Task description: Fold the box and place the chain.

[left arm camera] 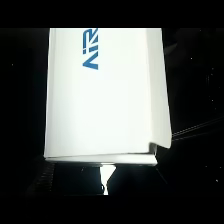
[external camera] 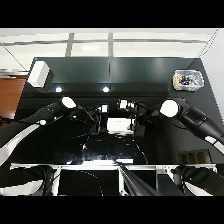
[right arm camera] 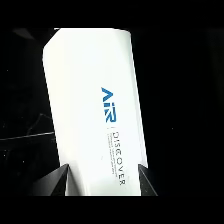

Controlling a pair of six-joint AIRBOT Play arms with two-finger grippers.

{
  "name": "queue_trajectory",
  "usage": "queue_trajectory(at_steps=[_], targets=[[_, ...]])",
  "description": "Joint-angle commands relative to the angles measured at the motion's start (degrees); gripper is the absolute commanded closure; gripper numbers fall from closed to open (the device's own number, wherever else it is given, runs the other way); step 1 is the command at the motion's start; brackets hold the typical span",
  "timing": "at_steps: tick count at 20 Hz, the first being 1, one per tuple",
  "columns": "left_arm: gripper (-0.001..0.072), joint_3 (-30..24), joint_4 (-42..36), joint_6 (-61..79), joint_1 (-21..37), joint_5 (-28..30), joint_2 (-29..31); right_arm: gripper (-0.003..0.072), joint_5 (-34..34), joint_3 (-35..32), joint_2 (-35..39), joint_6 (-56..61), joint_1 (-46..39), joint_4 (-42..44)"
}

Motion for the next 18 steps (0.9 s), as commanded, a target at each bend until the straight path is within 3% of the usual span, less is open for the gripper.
queue_trajectory(at_steps=[1, 8, 11, 18], targets=[[0.0435, 0.0, 0.0, 0.0, 0.0, 0.0, 0.0, 0.0198, -1.6, 0.0, 0.0, 0.0, 0.0, 0.0], [0.0435, 0.0, 0.0, 0.0, 0.0, 0.0, 0.0, 0.0198, -2.3, 0.0, 0.0, 0.4, 0.0, 0.0], [0.0435, 0.0, 0.0, -0.1, 0.0, 0.0, 0.0, 0.0331, -2.3, 0.0, 0.0, 0.3, 0.0, 0.1], [0.0435, 0.0, 0.0, 0.0, 0.0, 0.0, 0.0, 0.0331, -0.6, -0.1, 0.0, 0.3, 0.0, 0.0]])
